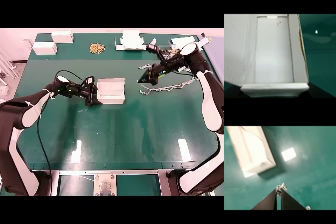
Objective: Fold the box and place the chain.
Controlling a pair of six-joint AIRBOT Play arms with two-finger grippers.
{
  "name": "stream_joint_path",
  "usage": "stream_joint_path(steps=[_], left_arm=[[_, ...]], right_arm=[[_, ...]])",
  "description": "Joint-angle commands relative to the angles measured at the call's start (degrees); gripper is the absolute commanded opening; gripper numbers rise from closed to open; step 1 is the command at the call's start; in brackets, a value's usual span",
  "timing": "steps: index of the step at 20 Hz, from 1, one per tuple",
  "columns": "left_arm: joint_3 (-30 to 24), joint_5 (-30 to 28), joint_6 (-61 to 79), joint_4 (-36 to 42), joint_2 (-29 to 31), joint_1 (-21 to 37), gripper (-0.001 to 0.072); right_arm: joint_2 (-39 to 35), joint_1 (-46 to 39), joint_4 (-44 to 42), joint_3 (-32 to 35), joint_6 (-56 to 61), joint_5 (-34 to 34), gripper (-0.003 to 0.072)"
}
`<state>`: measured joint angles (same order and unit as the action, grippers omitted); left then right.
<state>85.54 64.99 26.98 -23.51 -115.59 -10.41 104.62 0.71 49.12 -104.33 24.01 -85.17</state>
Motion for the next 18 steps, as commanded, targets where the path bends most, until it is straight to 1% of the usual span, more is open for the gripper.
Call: stream_joint_path(steps=[1,4,5,9,12,14,18], left_arm=[[0.04,-0.02,0.04,-0.02,-0.02,0.0,0.0418],[0.04,-0.02,0.04,-0.02,-0.02,0.0,0.0418],[0.04,-0.02,0.02,-0.02,-0.02,0.0,0.0418],[0.04,-0.02,0.02,-0.02,-0.02,0.0,0.0418],[0.04,0.0,0.02,-0.02,-0.02,0.0,0.0418],[0.04,-0.04,0.02,-0.02,-0.02,0.0,0.0418],[0.04,-0.02,0.02,-0.02,-0.02,0.0,0.0418]], right_arm=[[-6.08,4.35,-4.24,-0.11,1.9,-0.37,0.0004],[-10.05,8.81,-11.32,-0.24,4.57,3.63,0.0004],[-10.82,10.6,-13.18,-0.24,4.57,3.8,0.0004],[-11.19,17.35,-13.16,-0.11,5.53,4.04,0.0004],[-9.09,18.29,-11.61,1.22,5.55,8.02,0.0004],[-6.67,17.2,-9.05,2.03,5.57,10.38,0.0004],[-0.72,14.45,-9.11,2.56,5.84,12.17,0.0004]])
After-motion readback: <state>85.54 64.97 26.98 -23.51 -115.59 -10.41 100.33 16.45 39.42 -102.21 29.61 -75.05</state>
